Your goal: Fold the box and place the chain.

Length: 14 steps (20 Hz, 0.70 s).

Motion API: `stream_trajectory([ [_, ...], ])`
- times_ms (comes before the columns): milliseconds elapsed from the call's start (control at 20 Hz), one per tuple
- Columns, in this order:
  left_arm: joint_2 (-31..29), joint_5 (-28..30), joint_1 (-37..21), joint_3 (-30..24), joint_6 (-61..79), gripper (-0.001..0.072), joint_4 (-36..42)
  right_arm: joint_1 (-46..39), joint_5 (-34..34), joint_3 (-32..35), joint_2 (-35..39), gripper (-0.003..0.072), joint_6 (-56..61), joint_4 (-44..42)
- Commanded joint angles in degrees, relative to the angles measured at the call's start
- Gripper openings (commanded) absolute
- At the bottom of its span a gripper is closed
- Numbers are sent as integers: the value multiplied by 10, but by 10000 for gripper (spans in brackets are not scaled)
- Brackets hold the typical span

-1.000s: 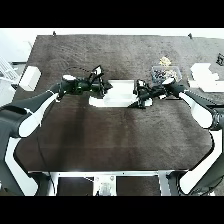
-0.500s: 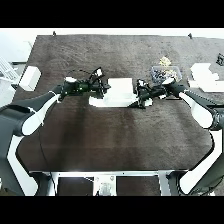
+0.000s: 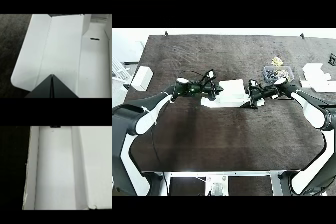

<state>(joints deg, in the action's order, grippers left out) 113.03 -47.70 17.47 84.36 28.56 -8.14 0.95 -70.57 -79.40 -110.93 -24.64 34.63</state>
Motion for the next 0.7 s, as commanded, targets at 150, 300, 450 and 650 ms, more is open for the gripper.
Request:
stream_trajectory([
  [150, -1, -22, -1, 21, -1, 21, -4, 0, 0, 0, 0, 591, 0, -1],
  [300, -15, -62, -13, 33, -14, 21, -9, 0, 0, 0, 0, 592, 0, -1],
  [450, -46, -85, -41, 33, -60, 23, -50, 0, 0, 0, 0, 591, 0, -1],
  [650, -70, -179, -75, 33, -98, 664, -139, 0, 0, 0, 0, 591, 0, -1],
])
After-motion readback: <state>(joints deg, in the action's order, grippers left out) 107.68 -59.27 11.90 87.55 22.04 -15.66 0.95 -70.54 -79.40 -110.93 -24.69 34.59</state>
